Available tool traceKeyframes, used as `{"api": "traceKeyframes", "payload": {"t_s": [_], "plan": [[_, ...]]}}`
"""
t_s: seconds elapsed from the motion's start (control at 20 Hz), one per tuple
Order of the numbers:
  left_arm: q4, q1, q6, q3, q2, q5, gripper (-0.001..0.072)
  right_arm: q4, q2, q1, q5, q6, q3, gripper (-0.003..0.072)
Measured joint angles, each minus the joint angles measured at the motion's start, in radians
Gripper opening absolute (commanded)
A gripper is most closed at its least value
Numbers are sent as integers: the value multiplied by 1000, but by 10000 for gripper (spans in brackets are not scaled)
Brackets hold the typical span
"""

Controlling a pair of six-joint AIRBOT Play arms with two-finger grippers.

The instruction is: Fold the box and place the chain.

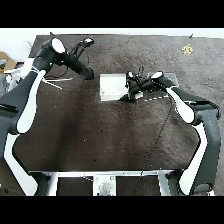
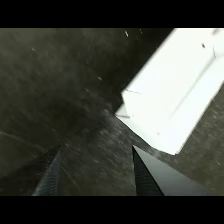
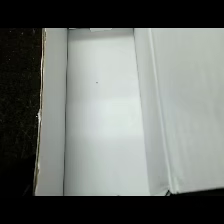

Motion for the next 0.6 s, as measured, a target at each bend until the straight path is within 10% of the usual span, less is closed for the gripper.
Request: {"api": "traceKeyframes", "payload": {"t_s": [0.6], "plan": [[-516,161,680,-190,-104,-48,492,0,0,0,0,0,0,476]]}}
